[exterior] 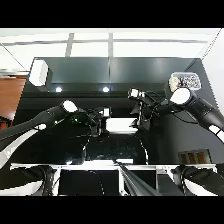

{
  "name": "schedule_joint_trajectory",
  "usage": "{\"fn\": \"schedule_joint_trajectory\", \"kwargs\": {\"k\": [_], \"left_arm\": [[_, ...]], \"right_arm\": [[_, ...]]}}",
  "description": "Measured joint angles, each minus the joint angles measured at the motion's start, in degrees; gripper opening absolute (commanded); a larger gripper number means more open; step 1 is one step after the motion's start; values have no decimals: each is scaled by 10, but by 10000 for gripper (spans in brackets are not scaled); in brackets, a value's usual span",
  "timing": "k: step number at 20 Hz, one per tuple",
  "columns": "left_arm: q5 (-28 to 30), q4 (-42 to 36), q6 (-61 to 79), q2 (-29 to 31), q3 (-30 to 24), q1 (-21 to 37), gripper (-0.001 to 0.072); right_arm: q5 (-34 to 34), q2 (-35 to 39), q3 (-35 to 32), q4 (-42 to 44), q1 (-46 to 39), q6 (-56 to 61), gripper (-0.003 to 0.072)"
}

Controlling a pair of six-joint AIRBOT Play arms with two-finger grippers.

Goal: Fold the box and place the chain.

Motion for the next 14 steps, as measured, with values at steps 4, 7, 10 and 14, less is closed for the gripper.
{"fn": "schedule_joint_trajectory", "kwargs": {"k": [4,7,10,14], "left_arm": [[0,0,0,0,0,0,291],[0,0,0,0,0,0,291],[0,0,0,0,0,0,291],[0,0,0,0,0,0,291]], "right_arm": [[-7,0,-4,0,8,-14,703],[-7,0,-6,1,17,-18,702],[-8,0,-7,-9,21,-19,703],[-8,0,-8,-19,23,-19,703]]}}
